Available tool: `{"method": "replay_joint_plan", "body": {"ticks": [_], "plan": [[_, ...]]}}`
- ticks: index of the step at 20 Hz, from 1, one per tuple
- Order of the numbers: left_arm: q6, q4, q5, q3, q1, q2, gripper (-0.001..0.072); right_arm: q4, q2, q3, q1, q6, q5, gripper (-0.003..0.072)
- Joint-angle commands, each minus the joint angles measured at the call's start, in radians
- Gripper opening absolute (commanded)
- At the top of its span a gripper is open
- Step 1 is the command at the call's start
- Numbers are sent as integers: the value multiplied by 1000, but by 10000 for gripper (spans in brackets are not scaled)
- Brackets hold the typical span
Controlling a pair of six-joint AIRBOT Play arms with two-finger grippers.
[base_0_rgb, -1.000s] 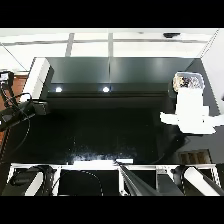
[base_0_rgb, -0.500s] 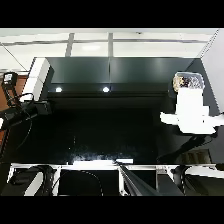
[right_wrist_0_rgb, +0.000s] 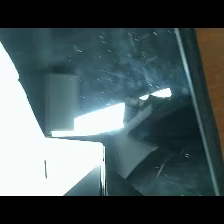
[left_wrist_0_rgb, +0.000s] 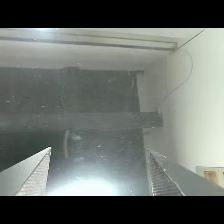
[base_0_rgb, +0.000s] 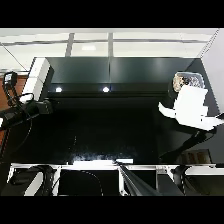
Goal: Fold the box and place the chain.
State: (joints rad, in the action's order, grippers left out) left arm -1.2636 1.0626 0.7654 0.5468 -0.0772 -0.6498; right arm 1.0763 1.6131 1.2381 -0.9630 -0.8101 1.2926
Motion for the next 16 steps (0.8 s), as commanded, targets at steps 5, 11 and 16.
{"method": "replay_joint_plan", "body": {"ticks": [5,11,16], "plan": [[0,-6,-5,0,1,-18,702,-229,-10,-113,54,22,248,12],[0,-185,0,-1,2,-64,702,-492,-263,-457,279,107,37,13],[5,-293,-5,-1,181,-164,702,-780,-523,-739,535,286,-136,12]]}}
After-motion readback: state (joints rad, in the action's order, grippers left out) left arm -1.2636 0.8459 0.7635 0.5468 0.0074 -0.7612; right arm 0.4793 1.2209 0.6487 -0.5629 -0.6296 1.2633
